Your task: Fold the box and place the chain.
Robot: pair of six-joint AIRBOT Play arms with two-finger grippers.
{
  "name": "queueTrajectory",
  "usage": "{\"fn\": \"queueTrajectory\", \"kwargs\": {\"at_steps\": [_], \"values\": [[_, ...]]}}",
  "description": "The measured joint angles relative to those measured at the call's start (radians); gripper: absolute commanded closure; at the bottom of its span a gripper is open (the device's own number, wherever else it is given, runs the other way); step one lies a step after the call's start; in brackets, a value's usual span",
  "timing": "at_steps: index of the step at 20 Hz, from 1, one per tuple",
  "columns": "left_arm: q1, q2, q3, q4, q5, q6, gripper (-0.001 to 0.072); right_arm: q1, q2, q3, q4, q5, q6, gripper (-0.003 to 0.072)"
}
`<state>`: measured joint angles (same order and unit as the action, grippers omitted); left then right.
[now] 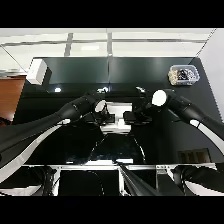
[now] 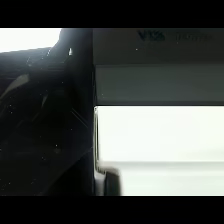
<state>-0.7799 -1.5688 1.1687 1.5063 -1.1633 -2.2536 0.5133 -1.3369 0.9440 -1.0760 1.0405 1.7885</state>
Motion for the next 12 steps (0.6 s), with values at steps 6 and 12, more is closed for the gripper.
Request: {"fn": "queueTrajectory", "kwargs": {"at_steps": [6,12], "values": [[0.000,0.000,0.000,0.001,0.000,0.003,0.0683,0.101,-0.004,0.063,-0.245,-0.024,0.267,0.0156],[0.001,0.000,0.000,0.000,0.000,0.002,0.0683,0.099,-0.004,0.075,-0.241,0.016,0.274,0.0154]]}}
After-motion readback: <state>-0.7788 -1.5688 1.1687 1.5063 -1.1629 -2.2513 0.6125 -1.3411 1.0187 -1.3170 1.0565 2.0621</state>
